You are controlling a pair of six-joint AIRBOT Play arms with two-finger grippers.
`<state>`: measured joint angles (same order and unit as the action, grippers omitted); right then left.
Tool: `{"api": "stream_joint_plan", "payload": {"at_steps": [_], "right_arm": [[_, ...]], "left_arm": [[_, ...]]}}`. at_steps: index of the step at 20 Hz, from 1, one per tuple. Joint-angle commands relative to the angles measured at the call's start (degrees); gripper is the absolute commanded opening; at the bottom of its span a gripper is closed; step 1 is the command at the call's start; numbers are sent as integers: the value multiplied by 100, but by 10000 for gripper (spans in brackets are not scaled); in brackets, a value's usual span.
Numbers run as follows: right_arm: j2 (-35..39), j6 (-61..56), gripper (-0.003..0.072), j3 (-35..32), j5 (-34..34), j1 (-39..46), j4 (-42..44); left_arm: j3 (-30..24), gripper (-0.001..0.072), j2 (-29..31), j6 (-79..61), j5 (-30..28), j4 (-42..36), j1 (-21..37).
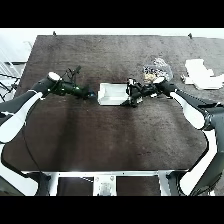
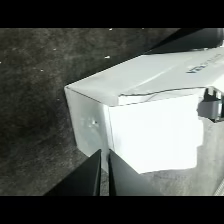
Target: Fold the box and place the chain.
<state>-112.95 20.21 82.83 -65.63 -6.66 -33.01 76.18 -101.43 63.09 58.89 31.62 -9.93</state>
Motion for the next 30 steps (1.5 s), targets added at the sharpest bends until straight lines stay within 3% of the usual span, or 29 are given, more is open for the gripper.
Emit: {"api": "stream_joint_plan", "payload": {"at_steps": [1, 2, 3, 11, 13, 15, 16, 25, 30], "right_arm": [[4, 0, 570, 0, 0, 2, 0], [4, 2, 570, 0, 0, 2, 0], [4, 0, 570, 0, 0, 2, 0], [4, 0, 570, 0, 0, 2, 0], [4, 0, 570, 0, 0, 2, 0], [4, 0, 570, 0, 0, 2, 0], [4, 0, 570, 0, 0, 2, 0], [4, 0, 570, 0, 0, 2, 0], [4, 0, 570, 0, 0, 2, 0]], "left_arm": [[7, 81, 4, -120, 55, -76, -2], [7, 239, 4, -160, 57, -79, -2], [7, 314, 4, -157, 70, -79, -2], [7, 293, 4, 9, -90, -81, -188], [13, 207, 4, 63, -125, -74, -212], [68, 217, 4, 120, -149, 28, -254], [96, 312, 4, 144, -155, 76, -278], [225, 315, 4, 758, -326, 341, -527], [667, 315, 4, 1888, -273, 1720, -807]]}}
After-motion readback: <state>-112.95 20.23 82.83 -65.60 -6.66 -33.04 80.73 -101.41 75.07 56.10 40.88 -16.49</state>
